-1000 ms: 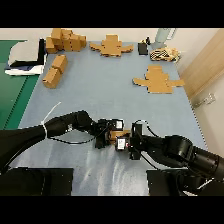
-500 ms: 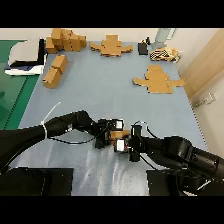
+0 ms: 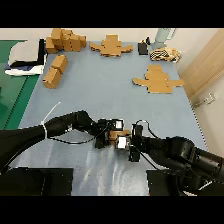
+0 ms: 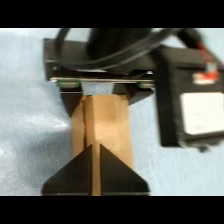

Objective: Fold the box.

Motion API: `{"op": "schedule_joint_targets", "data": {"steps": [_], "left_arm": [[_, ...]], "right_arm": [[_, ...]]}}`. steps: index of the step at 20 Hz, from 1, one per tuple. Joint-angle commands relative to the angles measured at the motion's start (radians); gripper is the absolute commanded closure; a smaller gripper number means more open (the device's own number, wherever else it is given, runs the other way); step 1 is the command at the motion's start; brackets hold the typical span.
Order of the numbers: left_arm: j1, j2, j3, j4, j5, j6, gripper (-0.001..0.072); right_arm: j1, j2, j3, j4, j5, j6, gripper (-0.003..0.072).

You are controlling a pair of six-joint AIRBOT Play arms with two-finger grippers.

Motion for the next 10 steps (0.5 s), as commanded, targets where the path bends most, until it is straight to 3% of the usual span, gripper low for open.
{"op": "schedule_joint_targets", "data": {"steps": [1,4,10], "left_arm": [[0.000,-0.001,0.000,0.000,0.000,0.000,0.0186],[0.000,-0.001,0.000,0.000,0.000,0.000,0.0186],[0.000,-0.001,0.000,0.000,0.000,0.000,0.0186]], "right_arm": [[-0.002,0.014,0.000,-0.124,0.006,0.170,0.0680],[-0.002,0.011,0.002,-0.124,0.016,0.368,0.0681],[-0.003,0.067,0.006,0.356,0.029,0.729,0.0685]]}}
